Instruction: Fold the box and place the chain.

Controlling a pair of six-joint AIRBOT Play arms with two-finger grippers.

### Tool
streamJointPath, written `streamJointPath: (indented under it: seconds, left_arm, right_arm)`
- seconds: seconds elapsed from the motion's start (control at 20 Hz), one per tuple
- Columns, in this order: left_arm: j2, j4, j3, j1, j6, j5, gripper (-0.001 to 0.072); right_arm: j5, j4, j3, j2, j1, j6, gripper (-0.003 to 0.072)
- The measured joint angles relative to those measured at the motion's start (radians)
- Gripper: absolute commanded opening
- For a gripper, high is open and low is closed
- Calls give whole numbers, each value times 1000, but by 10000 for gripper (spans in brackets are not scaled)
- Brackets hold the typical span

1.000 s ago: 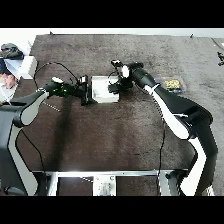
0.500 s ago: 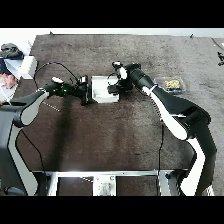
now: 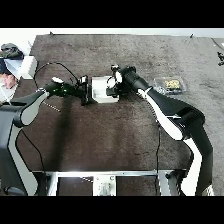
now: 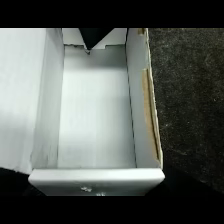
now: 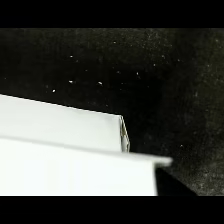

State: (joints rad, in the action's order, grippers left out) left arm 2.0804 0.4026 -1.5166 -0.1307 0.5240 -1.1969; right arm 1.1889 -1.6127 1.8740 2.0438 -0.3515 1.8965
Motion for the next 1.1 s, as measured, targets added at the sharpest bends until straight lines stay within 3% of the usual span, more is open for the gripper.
streamJointPath:
  seconds: [0.2,0.3,0.4,0.5,0.6,0.65,0.7,0.75,0.85,0.9,1.1]
  left_arm:
    - [0,0,0,0,0,0,466]
    - [0,0,0,0,0,0,466]
    - [0,-1,0,0,-1,0,466]
    - [0,-1,0,0,-1,0,466]
    - [0,-1,0,0,-2,0,466]
    - [0,-1,0,0,-1,0,466]
    - [0,-1,0,0,0,0,466]
    - [0,1,0,0,3,0,466]
    - [0,1,0,0,3,0,466]
    - [0,1,0,0,3,0,466]
    - [0,0,0,0,2,0,466]
  right_arm:
    - [8,-16,16,5,-3,26,263]
    - [8,-23,19,5,-3,30,120]
    - [10,-25,20,5,-2,40,119]
    - [10,-26,22,5,-3,42,48]
    - [8,-26,22,5,-4,42,51]
    - [8,-26,22,5,-4,41,105]
    - [9,-26,22,5,-4,36,258]
    - [13,-29,22,5,-4,32,321]
    - [12,-29,22,2,-4,32,350]
    - [12,-28,22,-3,-4,33,452]
    - [21,-27,22,-34,-4,18,457]
